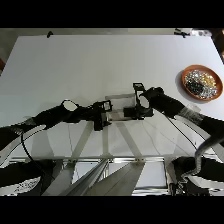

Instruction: Fold the box and place the chain.

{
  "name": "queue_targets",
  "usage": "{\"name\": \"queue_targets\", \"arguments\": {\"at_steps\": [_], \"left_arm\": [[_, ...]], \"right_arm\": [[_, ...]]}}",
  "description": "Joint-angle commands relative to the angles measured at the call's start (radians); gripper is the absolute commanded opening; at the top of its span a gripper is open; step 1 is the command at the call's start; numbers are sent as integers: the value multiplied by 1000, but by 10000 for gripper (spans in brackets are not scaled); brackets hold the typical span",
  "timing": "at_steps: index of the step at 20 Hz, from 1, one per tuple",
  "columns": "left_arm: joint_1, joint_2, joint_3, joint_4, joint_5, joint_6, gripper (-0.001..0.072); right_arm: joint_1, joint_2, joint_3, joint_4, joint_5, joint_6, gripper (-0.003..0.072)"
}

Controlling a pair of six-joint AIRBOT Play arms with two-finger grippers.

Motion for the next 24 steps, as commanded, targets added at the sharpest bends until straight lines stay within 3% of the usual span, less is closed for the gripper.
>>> {"name": "queue_targets", "arguments": {"at_steps": [1, 3, 4, 9, 13, 17, 21, 23, 24], "left_arm": [[-1, 0, 0, 3, -5, 2, 152], [-1, 0, 0, 3, -5, 2, 152], [-1, 0, 0, 3, -6, 2, 152], [-1, 0, 0, 3, -5, 2, 152], [-1, 0, 0, 3, -8, 2, 152], [-1, 0, 0, 3, -8, 2, 152], [-1, 0, 0, 3, -8, 2, 152], [-1, 0, 0, 3, -8, 2, 152], [-1, 0, 0, 3, -8, 2, 152]], "right_arm": [[0, 4, 1, 26, 37, -53, 90], [0, 18, 1, 23, 63, -57, 378], [0, 30, 1, 12, 64, -57, 404], [-27, 63, 1, -12, 57, -56, 381], [-28, 61, 1, -31, 58, -57, 100], [-28, 54, 1, -40, 59, -58, 11], [-19, 44, 1, -36, 69, -83, 14], [-19, 43, 1, -26, 61, -83, 169], [-19, 43, 1, -25, 56, -82, 205]]}}
